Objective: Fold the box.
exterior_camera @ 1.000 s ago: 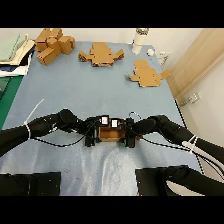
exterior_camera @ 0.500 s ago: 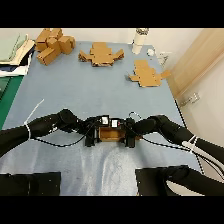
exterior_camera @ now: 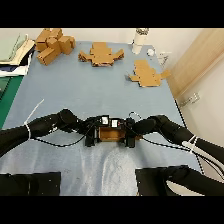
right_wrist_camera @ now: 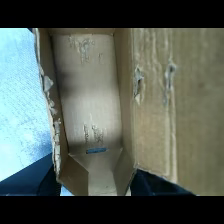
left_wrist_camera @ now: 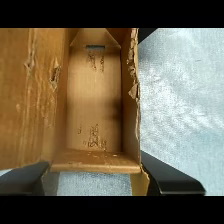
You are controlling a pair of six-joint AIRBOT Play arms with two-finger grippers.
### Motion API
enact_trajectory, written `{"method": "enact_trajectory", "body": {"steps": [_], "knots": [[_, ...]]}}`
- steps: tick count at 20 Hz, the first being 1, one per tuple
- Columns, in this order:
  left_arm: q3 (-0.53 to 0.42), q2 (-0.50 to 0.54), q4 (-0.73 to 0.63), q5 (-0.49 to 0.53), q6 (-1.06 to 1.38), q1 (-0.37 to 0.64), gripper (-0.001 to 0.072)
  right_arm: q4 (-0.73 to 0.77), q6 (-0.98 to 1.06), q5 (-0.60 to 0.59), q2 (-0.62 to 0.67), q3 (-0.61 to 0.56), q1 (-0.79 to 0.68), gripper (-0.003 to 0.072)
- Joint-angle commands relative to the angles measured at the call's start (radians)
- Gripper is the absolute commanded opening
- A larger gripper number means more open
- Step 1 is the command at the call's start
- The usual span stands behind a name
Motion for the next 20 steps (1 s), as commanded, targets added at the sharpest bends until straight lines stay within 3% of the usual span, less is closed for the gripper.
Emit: {"method": "enact_trajectory", "body": {"steps": [1,5,7,9,13,16,20], "knots": [[0.0,-0.001,0.0,0.0,0.0,0.0,0.0527,0.006,0.0,0.0,0.0,0.0,0.001,0.0512],[0.0,-0.001,0.0,0.0,0.0,0.0,0.0527,0.055,0.0,0.0,0.0,0.0,0.002,0.0513],[0.0,-0.001,0.0,0.0,0.0,0.0,0.0527,0.054,0.0,-0.02,0.003,0.002,0.002,0.072],[0.0,-0.001,0.0,0.0,0.0,0.0,0.0527,0.048,0.044,-0.049,0.016,0.021,-0.001,0.072],[0.0,-0.001,0.0,0.0,-0.001,0.0,0.0527,-0.102,0.232,-0.129,0.053,0.052,-0.008,0.072],[0.0,-0.001,0.0,0.0,0.0,0.0,0.0527,-0.134,0.254,-0.207,0.07,0.056,-0.008,0.072],[0.0,-0.001,0.0,0.0,0.0,0.0,0.0527,-0.134,0.256,-0.214,0.069,0.056,-0.008,0.0718]]}}
